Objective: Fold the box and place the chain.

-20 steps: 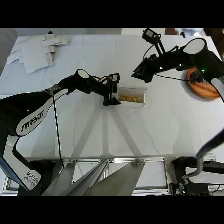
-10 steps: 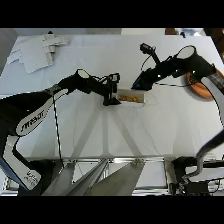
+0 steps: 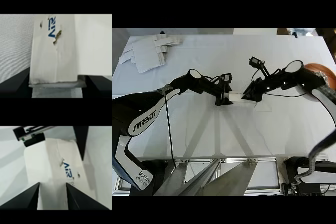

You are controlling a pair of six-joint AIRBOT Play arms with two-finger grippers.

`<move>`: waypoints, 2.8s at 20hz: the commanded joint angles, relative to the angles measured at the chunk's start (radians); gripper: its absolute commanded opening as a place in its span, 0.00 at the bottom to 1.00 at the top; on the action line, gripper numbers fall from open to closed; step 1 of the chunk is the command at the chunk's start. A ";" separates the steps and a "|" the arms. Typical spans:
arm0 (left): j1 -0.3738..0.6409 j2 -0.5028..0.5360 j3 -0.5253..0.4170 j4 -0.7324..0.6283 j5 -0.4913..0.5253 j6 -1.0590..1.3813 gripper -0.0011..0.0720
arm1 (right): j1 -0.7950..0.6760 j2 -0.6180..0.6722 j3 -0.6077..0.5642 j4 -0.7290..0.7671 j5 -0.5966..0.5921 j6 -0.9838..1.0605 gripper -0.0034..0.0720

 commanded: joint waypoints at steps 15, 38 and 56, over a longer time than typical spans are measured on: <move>0.000 0.000 0.000 0.000 0.000 0.000 0.55 | 0.003 0.149 -0.073 -0.111 -0.118 -0.101 0.60; 0.000 0.000 0.000 0.000 0.000 0.000 0.55 | 0.061 0.240 -0.192 -0.117 -0.399 -0.168 0.73; 0.000 0.000 0.000 0.000 0.000 0.000 0.55 | 0.061 0.238 -0.273 -0.125 -0.384 -0.171 0.32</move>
